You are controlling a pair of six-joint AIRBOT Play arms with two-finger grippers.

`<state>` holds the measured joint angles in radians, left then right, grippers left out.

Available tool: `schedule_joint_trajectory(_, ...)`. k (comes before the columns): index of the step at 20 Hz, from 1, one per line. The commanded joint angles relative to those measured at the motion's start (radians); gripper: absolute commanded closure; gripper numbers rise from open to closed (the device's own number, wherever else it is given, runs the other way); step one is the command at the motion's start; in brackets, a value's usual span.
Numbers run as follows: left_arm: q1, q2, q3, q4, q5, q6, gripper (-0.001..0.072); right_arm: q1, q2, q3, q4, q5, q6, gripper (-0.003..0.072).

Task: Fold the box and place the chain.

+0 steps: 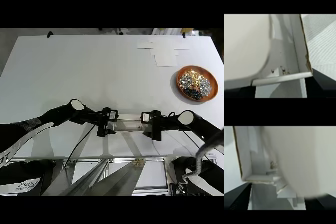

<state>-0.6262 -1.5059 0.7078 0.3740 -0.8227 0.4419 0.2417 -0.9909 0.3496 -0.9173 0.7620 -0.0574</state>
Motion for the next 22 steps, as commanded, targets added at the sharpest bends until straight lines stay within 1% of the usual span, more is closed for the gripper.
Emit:
schedule_joint_trajectory(1, 0.001, 0.001, 0.0, 0.0, -0.001, 0.0, 0.0487, 0.0, 0.125, 0.001, -0.139, 0.061, 0.113, 0.0017)
schedule_joint_trajectory(3, 0.001, 0.001, 0.0, 0.0, 0.0, 0.0, 0.0487, 0.0, 0.208, 0.001, -0.151, 0.099, 0.116, 0.0032)
schedule_joint_trajectory(4, 0.001, 0.001, 0.0, 0.0, 0.0, 0.0, 0.0487, 0.0, 0.251, 0.001, -0.154, 0.103, 0.132, 0.0059)
schedule_joint_trajectory(5, 0.001, 0.001, 0.0, 0.0, -0.001, 0.0, 0.0487, 0.0, 0.294, 0.001, -0.157, 0.103, 0.147, 0.0104)
schedule_joint_trajectory(7, 0.001, 0.001, 0.0, 0.0, 0.0, 0.0, 0.0487, 0.0, 0.38, 0.001, -0.151, 0.102, 0.159, 0.012)
schedule_joint_trajectory(8, 0.001, 0.001, 0.0, 0.0, -0.001, 0.0, 0.0487, 0.0, 0.421, 0.001, -0.151, 0.1, 0.159, 0.0194)
schedule_joint_trajectory(9, 0.001, 0.001, 0.0, 0.0, 0.0, 0.0, 0.0487, 0.0, 0.453, 0.001, -0.145, 0.099, 0.159, 0.0303)
schedule_joint_trajectory(10, 0.001, 0.001, 0.0, 0.0, 0.0, 0.0, 0.0487, 0.0, 0.481, 0.001, -0.107, 0.1, 0.159, 0.0432)
schedule_joint_trajectory(11, 0.001, 0.001, 0.0, 0.0, 0.0, 0.0, 0.0487, 0.0, 0.497, 0.001, -0.029, 0.106, 0.158, 0.0561)
schedule_joint_trajectory(12, 0.001, 0.001, 0.0, 0.0, -0.003, 0.0, 0.0487, 0.0, 0.498, 0.001, 0.078, 0.128, 0.158, 0.0668)
schedule_joint_trajectory(14, 0.001, 0.001, 0.0, 0.0, -0.003, 0.0, 0.0487, 0.0, 0.469, 0.001, 0.235, 0.173, 0.131, 0.0667)
schedule_joint_trajectory(15, 0.001, 0.001, 0.0, 0.0, -0.004, 0.0, 0.0487, 0.0, 0.446, 0.001, 0.272, 0.17, 0.128, 0.0667)
schedule_joint_trajectory(17, 0.001, 0.001, 0.0, 0.0, -0.004, 0.0, 0.0487, 0.0, 0.385, 0.001, 0.303, 0.127, 0.129, 0.0667)
schedule_joint_trajectory(19, 0.001, 0.001, -0.001, 0.0, -0.003, 0.0, 0.0487, 0.0, 0.306, 0.001, 0.342, 0.045, 0.129, 0.0667)
schedule_joint_trajectory(22, 0.001, 0.001, 0.0, 0.0, -0.003, 0.0, 0.0487, 0.0, 0.192, 0.001, 0.464, -0.159, 0.159, 0.0668)
